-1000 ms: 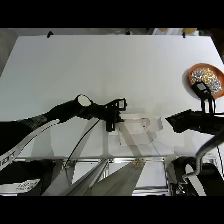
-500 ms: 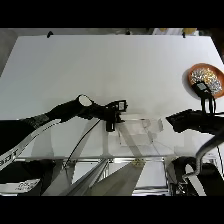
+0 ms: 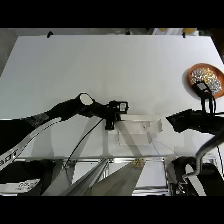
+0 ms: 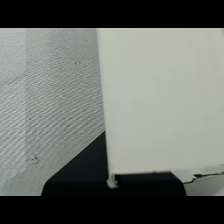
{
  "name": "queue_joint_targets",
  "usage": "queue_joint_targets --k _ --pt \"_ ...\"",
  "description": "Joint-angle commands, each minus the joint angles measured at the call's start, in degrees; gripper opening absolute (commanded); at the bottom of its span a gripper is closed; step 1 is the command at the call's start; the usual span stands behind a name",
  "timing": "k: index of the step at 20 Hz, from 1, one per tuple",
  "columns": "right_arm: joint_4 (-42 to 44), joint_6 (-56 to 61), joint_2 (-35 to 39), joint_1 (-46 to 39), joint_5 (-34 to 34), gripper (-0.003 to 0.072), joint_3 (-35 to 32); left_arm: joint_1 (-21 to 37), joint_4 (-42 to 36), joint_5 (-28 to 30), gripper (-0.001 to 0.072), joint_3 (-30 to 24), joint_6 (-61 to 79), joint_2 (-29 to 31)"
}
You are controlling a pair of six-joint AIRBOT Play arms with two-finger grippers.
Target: Fold the box and place the chain.
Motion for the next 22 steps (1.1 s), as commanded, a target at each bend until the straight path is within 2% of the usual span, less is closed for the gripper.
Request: queue_joint_targets --k 1,7,11,13,18,21,22 --pt "-0.09 -0.59 0.02 0.07 0.02 0.0338 0.04 0.04 0.33 0.07 0.0012 0.11 0.04 -0.02" --pt "-0.07 -4.87 0.02 0.07 0.31 0.0329 0.04 0.0 0.2 -1.75 0.0011 0.11 0.04 -0.02" --pt "0.55 -22.21 -2.73 3.45 5.07 0.0017 -0.68 0.0 0.2 -1.7 0.0011 0.11 0.04 -0.02" --pt "0.17 -27.06 -5.51 9.7 4.17 0.0019 -2.38 0.0 0.2 -1.68 0.0011 0.11 0.04 -0.02" --pt "-6.82 -25.05 -7.32 28.06 2.49 0.0018 -3.41 0.0 0.2 -1.7 0.0011 0.11 0.04 -0.02" --pt "-6.58 -24.7 -6.45 32.85 -2.14 0.0021 -5.33 0.0 0.2 -1.75 0.0011 0.11 0.04 -0.02" --pt "-8.63 -25.0 -6.08 34.93 -4.57 0.0106 -6.49 0.0 0.2 -1.7 0.0011 0.11 0.04 -0.02"
